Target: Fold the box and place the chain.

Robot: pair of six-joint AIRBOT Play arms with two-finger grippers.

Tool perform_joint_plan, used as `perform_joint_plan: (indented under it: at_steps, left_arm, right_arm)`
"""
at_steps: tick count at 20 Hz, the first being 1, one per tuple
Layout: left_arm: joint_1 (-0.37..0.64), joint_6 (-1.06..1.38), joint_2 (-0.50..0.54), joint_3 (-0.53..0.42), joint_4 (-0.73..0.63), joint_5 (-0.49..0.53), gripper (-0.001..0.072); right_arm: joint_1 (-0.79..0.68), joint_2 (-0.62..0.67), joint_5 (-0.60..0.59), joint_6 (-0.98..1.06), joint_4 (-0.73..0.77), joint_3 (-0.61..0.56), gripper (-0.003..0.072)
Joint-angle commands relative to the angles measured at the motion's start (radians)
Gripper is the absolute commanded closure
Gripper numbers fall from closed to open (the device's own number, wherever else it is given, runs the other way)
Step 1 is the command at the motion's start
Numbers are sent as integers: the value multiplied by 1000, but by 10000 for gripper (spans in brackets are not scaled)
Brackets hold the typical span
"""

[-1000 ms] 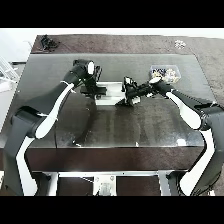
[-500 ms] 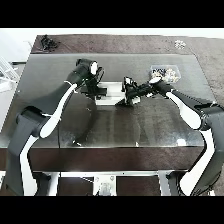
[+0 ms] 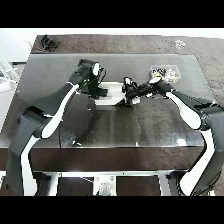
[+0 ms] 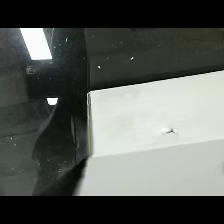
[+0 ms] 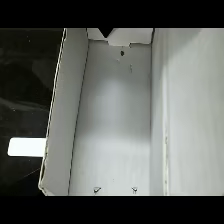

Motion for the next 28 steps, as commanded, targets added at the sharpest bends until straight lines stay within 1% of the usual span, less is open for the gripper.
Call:
perform_joint_plan:
  at_steps: [1,2,6,8,10,12,13,14,16,18,19,21,22,23,24,25,26,27,28]
  left_arm:
    - [1,-3,-1,3,-5,3,241]
    - [1,-2,5,3,-5,-2,128]
    - [19,18,58,5,-16,-2,127]
    - [38,45,101,7,-29,-39,127]
    - [60,116,141,8,-26,-101,127]
    - [93,191,187,3,-28,-98,128]
    - [119,258,212,1,-63,-82,128]
    - [153,351,227,-3,-144,-57,128]
    - [247,597,232,-10,-406,-45,129]
    - [332,917,231,-74,-644,-41,128]
    - [369,1061,229,-126,-704,-24,128]
    - [414,1216,214,-228,-733,1,128]
    - [424,1257,204,-266,-760,4,128]
    - [426,1283,197,-297,-779,40,127]
    - [425,1367,190,-327,-773,123,126]
    - [425,1523,186,-360,-750,207,122]
    - [425,1697,185,-396,-747,285,-5]
    - [425,1849,185,-431,-774,339,-11]
    - [425,1938,184,-454,-798,358,-11]
  right_arm:
    - [0,0,6,4,1,0,99]
    - [0,0,6,4,1,0,100]
    - [0,0,6,4,1,0,100]
    - [0,0,6,4,1,0,100]
    - [0,0,6,4,1,0,100]
    - [0,0,6,4,1,0,99]
    - [0,0,6,4,1,0,100]
    - [0,0,6,4,1,0,100]
    - [0,0,6,4,1,0,99]
    - [0,0,6,4,1,0,100]
    - [0,0,6,4,1,0,100]
    - [0,0,6,4,1,0,100]
    - [0,0,6,4,1,0,100]
    - [0,0,6,4,1,0,100]
    - [0,0,6,4,1,0,100]
    - [0,0,6,4,1,0,100]
    - [0,0,6,4,1,0,100]
    - [0,0,6,4,1,0,99]
    - [0,0,6,4,1,0,100]
